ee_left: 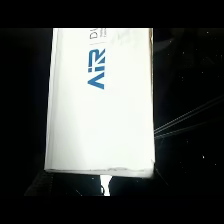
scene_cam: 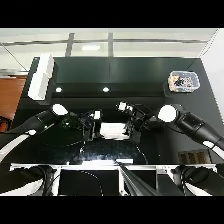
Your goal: Fold the box and place the chain.
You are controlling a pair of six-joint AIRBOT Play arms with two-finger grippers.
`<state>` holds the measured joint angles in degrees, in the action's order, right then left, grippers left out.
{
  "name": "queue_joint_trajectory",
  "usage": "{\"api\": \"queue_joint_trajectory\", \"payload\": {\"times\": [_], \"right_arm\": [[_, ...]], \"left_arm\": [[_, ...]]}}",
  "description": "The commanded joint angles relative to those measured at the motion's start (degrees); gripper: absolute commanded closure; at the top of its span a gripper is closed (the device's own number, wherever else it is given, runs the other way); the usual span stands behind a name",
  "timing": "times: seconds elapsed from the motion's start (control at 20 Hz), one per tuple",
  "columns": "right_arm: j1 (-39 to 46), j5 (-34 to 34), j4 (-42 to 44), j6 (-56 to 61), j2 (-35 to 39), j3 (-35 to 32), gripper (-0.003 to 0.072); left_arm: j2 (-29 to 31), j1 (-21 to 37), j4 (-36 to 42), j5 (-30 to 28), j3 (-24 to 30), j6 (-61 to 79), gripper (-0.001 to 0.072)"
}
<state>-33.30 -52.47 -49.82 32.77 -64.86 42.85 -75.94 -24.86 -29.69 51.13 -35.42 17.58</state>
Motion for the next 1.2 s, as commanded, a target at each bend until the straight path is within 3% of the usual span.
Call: {"api": "queue_joint_trajectory", "payload": {"times": [0.0,0.75,0.9,1.0,1.05,1.1,1.15], "right_arm": [[0.0,0.3,-0.2,0.0,-1.0,-0.2,0.0437],[0.2,-0.8,0.2,2.1,1.8,1.9,0.0437],[1.4,-3.5,0.3,7.7,5.0,2.6,0.0437],[3.3,-7.1,0.3,18.6,6.5,2.7,0.044],[4.2,-10.0,0.5,25.0,6.5,2.6,0.0585],[4.4,-12.1,2.3,28.0,6.4,1.8,0.0676],[4.5,-13.1,6.4,28.0,6.4,0.2,0.0677]], "left_arm": [[0.0,0.0,0.0,0.0,0.0,0.0,0.0237],[0.0,0.0,0.0,0.0,0.0,0.0,0.0237],[0.0,0.0,0.0,0.0,0.0,0.0,0.0237],[0.0,0.0,0.0,0.0,0.0,0.0,0.0237],[0.0,0.0,0.0,0.0,0.0,0.0,0.0237],[0.0,0.0,0.0,0.0,0.0,0.0,0.0237],[0.0,0.0,0.0,0.0,0.0,0.0,0.0237]]}}
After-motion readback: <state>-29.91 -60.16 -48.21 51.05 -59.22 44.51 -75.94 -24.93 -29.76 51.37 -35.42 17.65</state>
